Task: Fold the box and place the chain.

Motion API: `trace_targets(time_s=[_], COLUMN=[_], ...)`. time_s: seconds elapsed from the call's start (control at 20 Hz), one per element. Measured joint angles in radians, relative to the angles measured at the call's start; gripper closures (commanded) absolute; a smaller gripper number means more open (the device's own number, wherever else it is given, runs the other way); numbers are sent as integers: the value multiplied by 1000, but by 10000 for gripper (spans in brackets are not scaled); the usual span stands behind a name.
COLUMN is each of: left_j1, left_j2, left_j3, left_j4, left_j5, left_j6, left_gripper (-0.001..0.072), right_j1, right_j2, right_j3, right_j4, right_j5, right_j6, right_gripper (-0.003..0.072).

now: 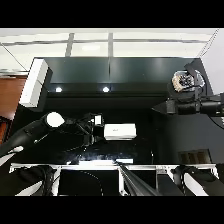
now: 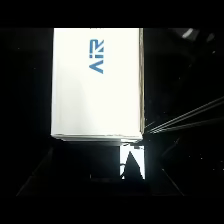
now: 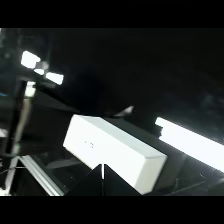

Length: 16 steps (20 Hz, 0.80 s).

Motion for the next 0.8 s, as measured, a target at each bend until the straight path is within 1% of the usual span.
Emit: trace_targets(time_s=[0.1,0.25,0.4,0.5,0.65,0.8], left_j1=[-22,-80,-137,-158,-172,-178], left_j2=[25,8,-58,-115,-184,-220], left_j3=[19,66,135,182,237,266], left_j4=[11,-8,-31,-37,-41,-40], left_j5=[-23,-14,37,51,50,17], left_j6=[-69,-160,-201,-215,-226,-233], left_gripper=[0,1,0,0,0,0], right_j1=[-16,-27,-32,-33,-34,-34], right_j2=[8,13,14,15,15,15], right_j3=[2,2,2,2,2,2], right_j4=[-10,-18,-21,-22,-23,-23], right_j5=[4,-13,-30,-37,-39,-42], right_j6=[3,8,12,18,20,23], right_gripper=[671,671,671,671,670,670])
